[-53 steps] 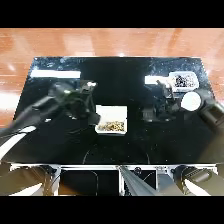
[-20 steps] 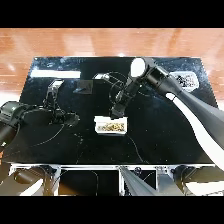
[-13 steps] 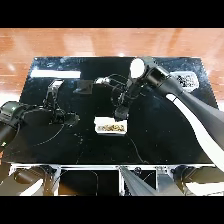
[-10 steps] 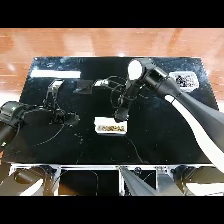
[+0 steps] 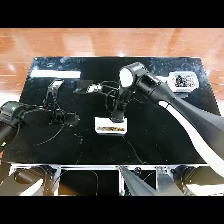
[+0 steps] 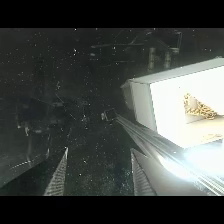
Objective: Fold the box and place the chain.
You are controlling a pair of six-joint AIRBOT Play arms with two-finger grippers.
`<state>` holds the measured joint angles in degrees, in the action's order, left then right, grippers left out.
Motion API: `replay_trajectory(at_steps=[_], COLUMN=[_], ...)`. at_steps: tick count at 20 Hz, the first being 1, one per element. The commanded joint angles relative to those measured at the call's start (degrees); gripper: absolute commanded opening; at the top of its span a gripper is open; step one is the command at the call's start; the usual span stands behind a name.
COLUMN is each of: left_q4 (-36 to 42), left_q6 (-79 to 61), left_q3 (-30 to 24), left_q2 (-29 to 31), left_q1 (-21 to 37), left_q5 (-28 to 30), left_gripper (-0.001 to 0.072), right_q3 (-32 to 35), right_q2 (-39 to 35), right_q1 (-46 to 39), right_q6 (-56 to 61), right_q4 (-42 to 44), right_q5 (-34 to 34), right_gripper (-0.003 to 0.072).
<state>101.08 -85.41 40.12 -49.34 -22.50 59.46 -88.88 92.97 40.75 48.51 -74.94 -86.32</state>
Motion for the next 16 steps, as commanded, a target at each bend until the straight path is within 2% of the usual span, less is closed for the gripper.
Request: replay_trajectory(at_steps=[1, 6, 7, 9, 12, 16], left_q4=[-0.04, -2.40, -3.34, -3.54, -3.43, -2.82], left_q6=[-0.09, -0.04, 0.11, -0.02, -0.61, -1.25], left_q3=[0.00, 0.00, 0.00, -0.02, -0.02, -0.02], left_q2=[0.04, 0.04, 0.04, 0.04, 0.04, 0.04], left_q1=[0.02, 0.13, 0.61, 3.56, 7.96, 8.48], left_q5=[0.07, 1.73, 2.69, 5.20, 5.95, 5.90], left_gripper=[0.0508, 0.0508, 0.0508, 0.0508, 0.0508, 0.0508], right_q3=[-0.02, 0.00, 0.04, 0.59, 1.99, 2.05], right_q2=[0.11, 0.11, 0.11, 0.11, 0.11, 0.11], right_q1=[0.48, 0.48, 0.48, 0.48, 0.48, 0.48], right_q6=[-0.61, -0.63, -0.94, -1.03, -1.46, -1.46], right_q4=[-0.50, -0.57, -0.57, -0.61, -0.76, -0.76], right_q5=[0.37, -0.02, -0.07, -0.02, 0.31, 0.92], right_gripper=[0.0543, 0.0540, 0.0431, 0.0428, 0.0427, 0.0427])
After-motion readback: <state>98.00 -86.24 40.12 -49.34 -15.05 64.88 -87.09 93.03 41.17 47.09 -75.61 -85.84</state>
